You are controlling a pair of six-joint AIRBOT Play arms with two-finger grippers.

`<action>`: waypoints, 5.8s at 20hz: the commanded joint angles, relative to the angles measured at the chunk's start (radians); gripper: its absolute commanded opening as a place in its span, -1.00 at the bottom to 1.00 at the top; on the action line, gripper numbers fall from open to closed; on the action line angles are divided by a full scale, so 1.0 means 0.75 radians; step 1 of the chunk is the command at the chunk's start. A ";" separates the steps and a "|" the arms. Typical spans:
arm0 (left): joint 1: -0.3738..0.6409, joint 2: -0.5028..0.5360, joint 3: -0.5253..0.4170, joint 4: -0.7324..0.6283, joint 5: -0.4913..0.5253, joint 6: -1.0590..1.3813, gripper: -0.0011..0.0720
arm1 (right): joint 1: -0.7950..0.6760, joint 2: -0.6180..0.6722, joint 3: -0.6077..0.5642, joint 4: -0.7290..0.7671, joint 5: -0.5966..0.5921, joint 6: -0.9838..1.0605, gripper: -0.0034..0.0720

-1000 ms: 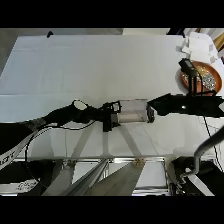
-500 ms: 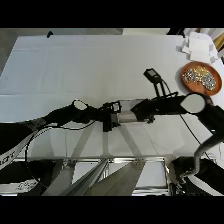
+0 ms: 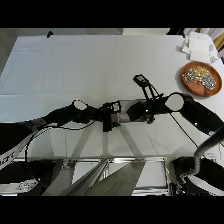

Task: Fold the box and place the chain.

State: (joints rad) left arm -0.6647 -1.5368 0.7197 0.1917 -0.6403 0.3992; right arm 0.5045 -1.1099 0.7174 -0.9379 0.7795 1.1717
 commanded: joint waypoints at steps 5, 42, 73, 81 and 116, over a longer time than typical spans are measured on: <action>0.001 0.001 0.001 0.000 0.000 0.000 -0.28 | 0.082 -0.010 -0.001 -0.048 -0.123 -0.003 -0.89; 0.001 0.001 0.001 0.000 0.000 0.000 -0.28 | -0.537 0.021 -0.102 -0.136 0.223 0.188 -0.16; 0.001 0.001 0.001 0.000 0.000 0.000 -0.28 | -0.537 0.079 -0.208 -0.030 0.172 0.136 -0.89; 0.001 0.001 0.001 0.000 0.000 0.000 -0.28 | -0.537 0.133 -0.209 -0.321 0.112 -0.423 -0.22; 0.001 0.001 0.001 0.000 0.000 0.000 -0.28 | -0.532 0.137 -0.213 -0.194 0.150 -1.336 -0.89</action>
State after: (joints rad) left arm -0.6647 -1.5368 0.7197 0.1913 -0.6407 0.3992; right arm 0.1055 -1.0828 0.5579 -1.0161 0.8631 0.1226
